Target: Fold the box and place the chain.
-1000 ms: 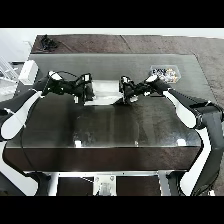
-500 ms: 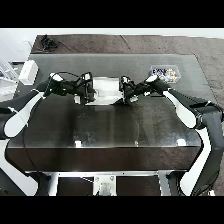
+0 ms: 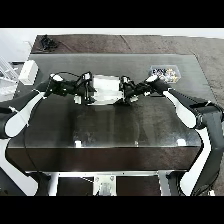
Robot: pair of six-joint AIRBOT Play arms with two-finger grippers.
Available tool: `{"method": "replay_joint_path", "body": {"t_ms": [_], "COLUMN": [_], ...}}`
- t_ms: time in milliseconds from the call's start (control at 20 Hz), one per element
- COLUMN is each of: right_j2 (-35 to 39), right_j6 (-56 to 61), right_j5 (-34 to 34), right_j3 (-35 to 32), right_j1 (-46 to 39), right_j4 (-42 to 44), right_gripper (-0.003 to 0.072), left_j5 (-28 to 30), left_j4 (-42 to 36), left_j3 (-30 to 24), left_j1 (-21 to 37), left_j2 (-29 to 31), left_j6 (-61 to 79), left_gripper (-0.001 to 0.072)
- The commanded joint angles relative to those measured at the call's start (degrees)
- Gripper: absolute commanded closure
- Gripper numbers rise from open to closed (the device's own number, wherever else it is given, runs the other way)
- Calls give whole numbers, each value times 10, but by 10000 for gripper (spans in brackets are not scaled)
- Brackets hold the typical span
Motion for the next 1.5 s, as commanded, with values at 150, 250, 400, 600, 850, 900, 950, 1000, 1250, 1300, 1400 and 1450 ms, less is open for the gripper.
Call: {"method": "replay_joint_path", "body": {"t_ms": [150,250,400,600,850,900,950,1000,1250,1300,1400,1450], "right_j2": [0,0,0,0,0,0,0,0,0,0,0,0], "right_j6": [0,0,0,0,0,0,0,0,0,0,0,0], "right_j5": [0,0,0,0,0,0,0,0,0,0,0,0], "right_j3": [0,0,0,0,0,0,0,0,0,0,0,0], "right_j1": [0,0,0,0,0,0,0,0,0,0,0,0], "right_j4": [0,0,0,0,0,0,0,0,0,0,0,0], "right_gripper": [178,178,178,178,178,178,178,178,179,178,178,178], "left_j5": [-2,-2,-2,31,26,17,5,-8,-47,-57,-73,-80], "left_j4": [-2,-3,-9,-9,-2,1,9,13,12,12,13,15], "left_j3": [0,0,0,0,0,0,0,0,0,0,0,0], "left_j1": [0,0,0,0,0,1,2,8,73,89,119,133], "left_j2": [-1,-1,-1,-1,1,4,9,17,81,97,127,141], "left_j6": [-2,2,2,-7,-8,-8,-8,-9,-30,-40,-75,-107], "left_gripper": [-11,-11,-11,225,659,664,689,689,691,691,691,691]}}
